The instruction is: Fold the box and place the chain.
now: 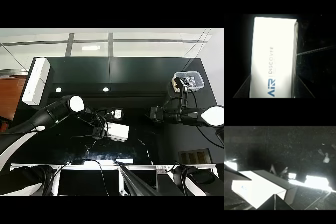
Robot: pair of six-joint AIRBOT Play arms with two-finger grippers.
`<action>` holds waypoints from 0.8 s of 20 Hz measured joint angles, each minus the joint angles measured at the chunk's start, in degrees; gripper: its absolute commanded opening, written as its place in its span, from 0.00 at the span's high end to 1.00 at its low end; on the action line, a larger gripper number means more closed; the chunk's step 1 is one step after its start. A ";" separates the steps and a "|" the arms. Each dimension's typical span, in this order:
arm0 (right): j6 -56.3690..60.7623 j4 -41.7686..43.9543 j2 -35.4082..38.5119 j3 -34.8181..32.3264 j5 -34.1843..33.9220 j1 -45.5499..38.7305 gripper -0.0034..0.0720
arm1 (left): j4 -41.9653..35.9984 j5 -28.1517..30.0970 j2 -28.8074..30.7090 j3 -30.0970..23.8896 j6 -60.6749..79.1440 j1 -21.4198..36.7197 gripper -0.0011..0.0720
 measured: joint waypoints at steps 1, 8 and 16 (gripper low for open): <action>0.00 0.00 0.00 0.00 0.00 0.00 0.93 | 0.00 0.00 -0.02 0.00 0.00 0.00 0.02; 0.00 -0.02 0.00 0.00 0.00 0.00 0.93 | 0.02 0.15 -1.40 0.00 0.00 -0.07 0.02; 0.00 -0.13 0.00 0.00 -0.02 0.00 0.93 | 2.80 1.46 -3.67 0.00 -4.94 -3.15 0.02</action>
